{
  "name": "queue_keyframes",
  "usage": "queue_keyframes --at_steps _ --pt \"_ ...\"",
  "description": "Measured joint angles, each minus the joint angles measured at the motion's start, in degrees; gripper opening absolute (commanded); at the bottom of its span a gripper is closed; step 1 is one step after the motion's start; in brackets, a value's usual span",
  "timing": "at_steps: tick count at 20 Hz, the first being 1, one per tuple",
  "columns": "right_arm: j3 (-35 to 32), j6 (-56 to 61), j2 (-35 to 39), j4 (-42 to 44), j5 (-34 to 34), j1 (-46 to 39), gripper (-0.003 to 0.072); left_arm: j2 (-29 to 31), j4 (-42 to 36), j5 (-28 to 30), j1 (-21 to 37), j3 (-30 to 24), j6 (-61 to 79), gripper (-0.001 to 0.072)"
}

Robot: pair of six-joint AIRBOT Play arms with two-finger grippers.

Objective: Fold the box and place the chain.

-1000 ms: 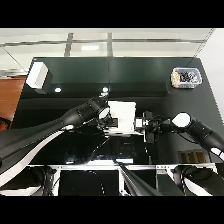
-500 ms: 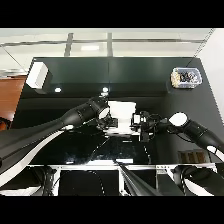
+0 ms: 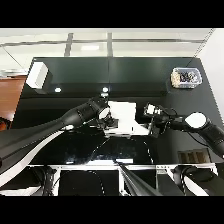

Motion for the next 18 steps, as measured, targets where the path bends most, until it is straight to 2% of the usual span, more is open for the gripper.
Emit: queue_keyframes --at_steps 2,6,10,18 --pt "-1.3 0.7 -0.1 -1.3 0.2 -0.7 0.0553 0.0 0.0 0.0 0.0 0.0 0.0 0.0030" --pt "-2.6 -7.4 -3.0 -0.2 0.0 2.5 0.0553 0.0 0.0 0.0 0.0 0.0 0.0 0.0030" --pt "-3.0 -17.0 -5.9 4.3 -2.4 6.8 0.0552 0.0 0.0 -0.3 0.0 0.0 0.0 0.0030" --pt "-3.2 -21.6 -7.1 6.8 -4.4 8.6 0.0551 0.0 0.0 -0.8 0.0 0.0 0.1 0.0030"
